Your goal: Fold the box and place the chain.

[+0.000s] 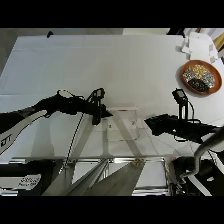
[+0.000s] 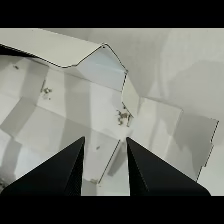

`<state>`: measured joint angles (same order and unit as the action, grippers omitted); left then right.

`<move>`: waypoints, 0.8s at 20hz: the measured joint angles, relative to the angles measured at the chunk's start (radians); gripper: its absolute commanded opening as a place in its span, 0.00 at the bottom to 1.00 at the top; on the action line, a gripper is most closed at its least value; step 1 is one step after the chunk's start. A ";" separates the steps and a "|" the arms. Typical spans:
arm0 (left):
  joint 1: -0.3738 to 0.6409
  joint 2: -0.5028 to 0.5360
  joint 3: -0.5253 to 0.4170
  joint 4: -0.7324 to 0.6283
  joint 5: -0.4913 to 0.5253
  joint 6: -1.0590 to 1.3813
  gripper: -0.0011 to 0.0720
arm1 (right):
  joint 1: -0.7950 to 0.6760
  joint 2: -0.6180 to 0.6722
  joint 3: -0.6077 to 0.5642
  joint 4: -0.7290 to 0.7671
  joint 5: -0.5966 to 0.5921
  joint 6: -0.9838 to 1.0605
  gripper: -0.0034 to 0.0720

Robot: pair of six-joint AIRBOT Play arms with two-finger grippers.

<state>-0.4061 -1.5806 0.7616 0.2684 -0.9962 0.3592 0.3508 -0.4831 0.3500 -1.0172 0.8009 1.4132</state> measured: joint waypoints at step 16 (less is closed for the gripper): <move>-0.001 0.002 0.001 0.016 0.004 0.028 0.02 | 0.000 0.000 0.000 -0.002 0.000 0.000 0.44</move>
<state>-0.4072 -1.5791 0.7624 0.2848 -0.9920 0.3870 0.3511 -0.4831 0.3496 -1.0187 0.8009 1.4132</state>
